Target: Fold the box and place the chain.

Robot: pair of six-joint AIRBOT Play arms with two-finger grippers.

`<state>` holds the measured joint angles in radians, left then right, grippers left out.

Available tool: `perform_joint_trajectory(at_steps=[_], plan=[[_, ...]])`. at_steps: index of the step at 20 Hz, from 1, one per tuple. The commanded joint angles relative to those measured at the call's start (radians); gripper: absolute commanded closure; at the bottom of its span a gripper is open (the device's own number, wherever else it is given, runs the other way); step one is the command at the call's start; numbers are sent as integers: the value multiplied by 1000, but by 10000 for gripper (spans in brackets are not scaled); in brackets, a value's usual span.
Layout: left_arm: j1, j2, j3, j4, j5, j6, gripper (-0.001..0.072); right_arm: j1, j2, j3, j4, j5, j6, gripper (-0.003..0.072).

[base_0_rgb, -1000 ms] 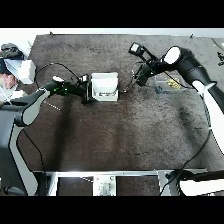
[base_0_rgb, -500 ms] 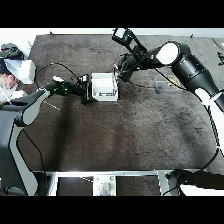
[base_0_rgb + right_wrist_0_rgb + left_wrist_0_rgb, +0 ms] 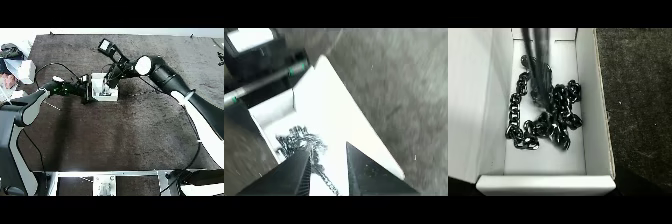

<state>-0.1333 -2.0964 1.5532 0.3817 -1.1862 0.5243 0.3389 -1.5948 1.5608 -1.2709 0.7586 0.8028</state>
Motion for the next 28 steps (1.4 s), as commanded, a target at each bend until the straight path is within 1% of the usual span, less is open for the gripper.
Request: perform_joint_trajectory(at_steps=[1,4,5,6,7,9,10,11,13,15,19,20,24,28], plan=[[0,0,1,0,0,0,405,-16,-37,0,-152,49,101,394],[0,0,1,0,0,0,406,-115,-12,-1,-165,178,114,393],[0,0,1,0,0,0,406,-166,-11,-1,-164,232,114,390],[0,0,1,0,0,0,406,-215,-14,-1,-162,277,114,371],[0,0,1,0,0,0,406,-267,-22,-1,-162,303,107,375],[0,0,1,0,0,0,405,-351,-48,-1,-162,308,53,374],[0,0,1,0,0,0,406,-381,-63,-1,-163,312,22,361],[0,0,1,0,0,0,405,-406,-82,-1,-168,320,-8,304],[0,0,1,0,0,0,406,-428,-124,0,-202,342,-61,304],[0,0,1,0,0,0,406,-430,-167,1,-241,335,-78,304],[0,0,1,0,0,0,406,-428,-226,2,-248,315,-137,304],[0,0,1,0,0,0,406,-428,-234,2,-248,310,-157,304],[0,0,1,0,0,0,406,-428,-246,2,-230,228,-180,304],[0,0,1,0,0,0,405,-428,-266,2,-208,221,-213,304]])
